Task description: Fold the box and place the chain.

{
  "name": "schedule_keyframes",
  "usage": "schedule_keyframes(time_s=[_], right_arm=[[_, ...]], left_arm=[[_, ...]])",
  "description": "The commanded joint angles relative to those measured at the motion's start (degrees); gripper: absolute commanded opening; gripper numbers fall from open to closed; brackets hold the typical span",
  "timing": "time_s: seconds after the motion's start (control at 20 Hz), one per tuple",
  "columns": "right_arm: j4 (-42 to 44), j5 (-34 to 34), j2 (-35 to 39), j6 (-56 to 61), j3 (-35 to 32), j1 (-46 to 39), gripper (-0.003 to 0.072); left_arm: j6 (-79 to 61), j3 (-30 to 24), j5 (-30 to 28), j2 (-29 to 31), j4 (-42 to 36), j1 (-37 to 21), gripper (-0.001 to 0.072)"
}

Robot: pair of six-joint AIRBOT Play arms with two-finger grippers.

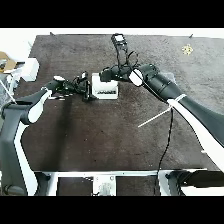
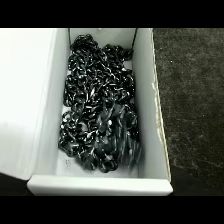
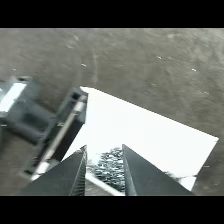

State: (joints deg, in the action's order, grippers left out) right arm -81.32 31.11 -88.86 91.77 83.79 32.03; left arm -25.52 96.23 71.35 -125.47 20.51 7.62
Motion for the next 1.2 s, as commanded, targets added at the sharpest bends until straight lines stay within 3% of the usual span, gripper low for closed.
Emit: schedule_keyframes(time_s=[0.0,0.05,0.15,0.2,0.45,0.5,0.65,0.7,1.15], right_arm=[[2.64,0.57,-0.33,-7.39,1.18,-4.13,0.0232],[7.5,0.61,-0.5,-12.83,2.05,-6.12,0.0182],[19.78,2.23,-2.75,-26.03,5.84,-11.15,0.018],[24.11,4.35,-4.7,-30.95,8.37,-13.68,0.0144],[43.52,19.21,-19.98,-49.57,22.08,-23.08,0.0131],[47.69,23.39,-23.19,-53.4,24.33,-24.24,0.008],[57.66,31.65,-28.79,-64.15,25.7,-26.05,0.0078],[59.43,34.16,-29.7,-66.53,25.7,-26.29,-0.0003],[57.94,41.97,-29.44,-75.23,25.64,-23.26,0.0001]], left_arm=[[0.0,0.02,0.0,0.0,0.02,-0.04,0.0184],[0.0,0.02,0.0,0.0,0.02,-0.04,0.0184],[0.0,0.02,-0.04,0.0,0.0,-0.04,0.0184],[0.0,0.02,0.02,0.0,0.0,-0.04,0.0184],[0.0,0.02,-0.02,0.0,0.02,-0.04,0.0184],[0.0,0.02,0.0,0.0,0.02,-0.04,0.0184],[0.0,0.02,-0.02,0.0,0.02,-0.04,0.0184],[0.0,0.02,-0.02,0.0,0.02,-0.04,0.0184],[0.0,0.02,-0.02,0.0,0.02,-0.04,0.0184]])
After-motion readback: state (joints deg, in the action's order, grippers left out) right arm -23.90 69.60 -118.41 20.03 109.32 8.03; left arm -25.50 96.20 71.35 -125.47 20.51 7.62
